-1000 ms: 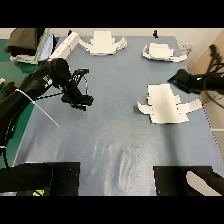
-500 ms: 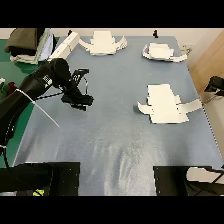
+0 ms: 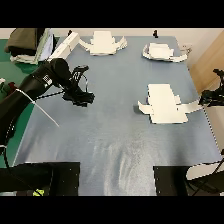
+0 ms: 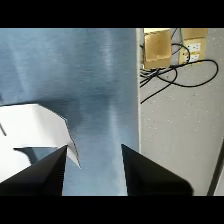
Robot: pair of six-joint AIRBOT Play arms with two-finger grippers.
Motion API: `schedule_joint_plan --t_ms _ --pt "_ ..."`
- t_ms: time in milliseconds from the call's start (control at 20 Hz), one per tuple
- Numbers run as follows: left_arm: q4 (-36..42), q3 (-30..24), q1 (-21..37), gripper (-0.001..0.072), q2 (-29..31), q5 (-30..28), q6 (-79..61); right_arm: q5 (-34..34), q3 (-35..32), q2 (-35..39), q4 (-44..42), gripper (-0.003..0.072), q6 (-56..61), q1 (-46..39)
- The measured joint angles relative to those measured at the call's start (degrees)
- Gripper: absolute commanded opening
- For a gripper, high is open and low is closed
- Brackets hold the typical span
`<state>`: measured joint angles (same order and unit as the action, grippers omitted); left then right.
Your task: Fold the box.
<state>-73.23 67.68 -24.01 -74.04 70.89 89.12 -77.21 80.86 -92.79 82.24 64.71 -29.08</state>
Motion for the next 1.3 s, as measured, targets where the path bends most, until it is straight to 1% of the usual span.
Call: schedule_joint_plan --t_ms 50,150,200,300,350,400,450,500,550,600,700,750,800,850,900,1000,1150,1200,1250,1300 --pt "0.24 0.0 0.0 0.0014 -0.11 -0.57 0.09 -0.09 0.11 -0.46 -0.39 0.0345 -0.79 0.0" --pt "1.22 0.0 0.0 0.0015 -0.26 -1.01 0.26 -1.01 0.22 -0.96 -0.7 0.0337 -2.51 -0.2" --pt "1.55 0.0 0.02 0.0015 -0.35 -1.29 0.33 -1.97 0.28 -1.11 -2.23 0.026 -3.5 -0.17" --pt "2.54 0.0 0.0 0.0015 -0.46 -1.99 0.42 -4.39 0.28 -1.33 -5.84 0.0158 -4.87 0.04" --pt "2.93 0.0 0.0 0.0016 -0.46 -2.03 0.42 -5.88 0.28 -1.38 -7.45 0.0053 -5.33 0.09" --pt "3.19 0.0 0.0 0.0016 -0.46 -2.29 0.28 -7.39 0.31 -1.4 -9.2 0.0006 -5.73 0.26" --pt "3.69 0.0 0.02 0.0017 -0.46 -2.43 -0.11 -9.27 0.28 -1.42 -11.47 0.0005 -6.05 0.66" --pt "4.57 0.0 0.02 0.0039 -0.46 -2.49 -0.66 -11.02 0.15 -1.38 -14.47 0.0006 -6.1 1.14" --pt "5.07 0.0 0.02 0.0328 -0.46 -2.51 -1.25 -12.52 -0.17 -1.05 -17.14 0.0005 -6.23 1.62" --pt "5.88 0.0 0.07 0.0573 -0.46 -2.69 -2.01 -14.12 -0.85 -0.39 -20.57 0.0006 -6.29 2.19" --pt "6.73 0.0 0.07 0.0571 -0.46 -2.75 -3.17 -14.73 -3.37 2.23 -27.26 0.0006 -5.86 4.11" --pt "7.02 0.0 0.07 0.0571 -0.46 -2.73 -3.98 -13.99 -5.64 4.57 -30.01 0.0005 -5.03 5.73" --pt "7.41 0.0 0.17 0.0571 -0.46 -2.49 -4.61 -12.7 -8.33 7.28 -31.69 0.0006 -4.11 7.5" --pt "7.54 0.0 0.17 0.0572 -0.46 -2.21 -5.35 -10.03 -11.76 10.69 -32.33 0.0005 -2.47 9.81" --pt "7.56 0.0 0.33 0.0572 -0.46 -1.77 -5.95 -7.37 -15.5 14.25 -31.98 0.0005 -0.2 12.46" --pt "7.82 0.0 0.74 0.0572 -0.46 -0.57 -7.23 -1.95 -22.51 20.68 -28.06 0.0005 5.31 17.55" --pt "8.15 0.0 2.23 0.0571 -0.46 0.9 -8.74 4.26 -29.27 26.49 -20.76 0.0009 12.44 23.06" --pt "8.79 0.0 2.78 0.0572 -0.46 1.46 -9.18 5.25 -30.51 27.47 -19.19 0.0137 13.94 24.22" --pt "9.27 0.0 3.32 0.0572 -0.46 1.99 -9.62 6.6 -31.32 28.09 -18.53 0.0282 14.84 25.0" --pt "10.03 0.0 4.0 0.0572 -0.46 2.36 -10.1 7.82 -31.98 28.5 -18.32 0.0299 15.15 25.66"
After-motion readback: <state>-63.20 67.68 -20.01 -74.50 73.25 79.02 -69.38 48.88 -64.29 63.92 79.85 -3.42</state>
